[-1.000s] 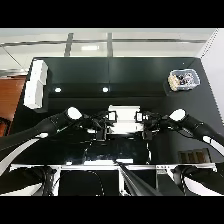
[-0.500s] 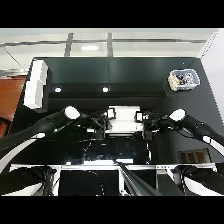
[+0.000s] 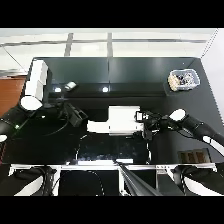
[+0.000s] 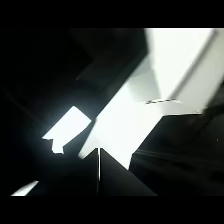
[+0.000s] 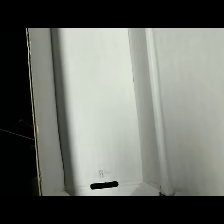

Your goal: Fold the box and place the chain.

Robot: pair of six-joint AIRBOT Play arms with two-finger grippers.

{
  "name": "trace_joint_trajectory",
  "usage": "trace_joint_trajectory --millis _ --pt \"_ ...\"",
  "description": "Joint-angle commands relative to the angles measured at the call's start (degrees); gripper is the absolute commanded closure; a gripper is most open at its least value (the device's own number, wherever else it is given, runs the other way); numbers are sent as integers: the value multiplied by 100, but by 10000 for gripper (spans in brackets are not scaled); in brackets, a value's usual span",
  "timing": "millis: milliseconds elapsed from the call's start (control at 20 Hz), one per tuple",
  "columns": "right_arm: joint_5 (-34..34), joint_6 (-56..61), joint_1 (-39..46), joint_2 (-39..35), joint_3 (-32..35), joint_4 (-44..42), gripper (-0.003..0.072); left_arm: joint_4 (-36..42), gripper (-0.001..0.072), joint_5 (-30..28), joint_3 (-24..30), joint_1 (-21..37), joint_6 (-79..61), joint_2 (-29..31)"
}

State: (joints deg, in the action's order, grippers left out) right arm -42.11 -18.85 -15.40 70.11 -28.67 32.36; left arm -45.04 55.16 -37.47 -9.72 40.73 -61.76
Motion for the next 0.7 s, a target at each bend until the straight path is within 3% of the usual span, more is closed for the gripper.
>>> trace_joint_trajectory --millis 0,100,250,500,650 --pt "-11 0 2 4 0 4 668 39 685 433 452 990 2312 -96" --pt "-11 0 2 4 0 4 668 769 685 780 743 1325 2371 -483" --pt "-11 0 2 4 0 4 668 1471 686 951 809 1327 2033 -1187" --pt "-11 0 2 4 0 4 668 1576 687 315 560 400 1978 -1751" --pt "-11 0 2 4 0 4 668 1628 685 848 219 17 1709 -2072"
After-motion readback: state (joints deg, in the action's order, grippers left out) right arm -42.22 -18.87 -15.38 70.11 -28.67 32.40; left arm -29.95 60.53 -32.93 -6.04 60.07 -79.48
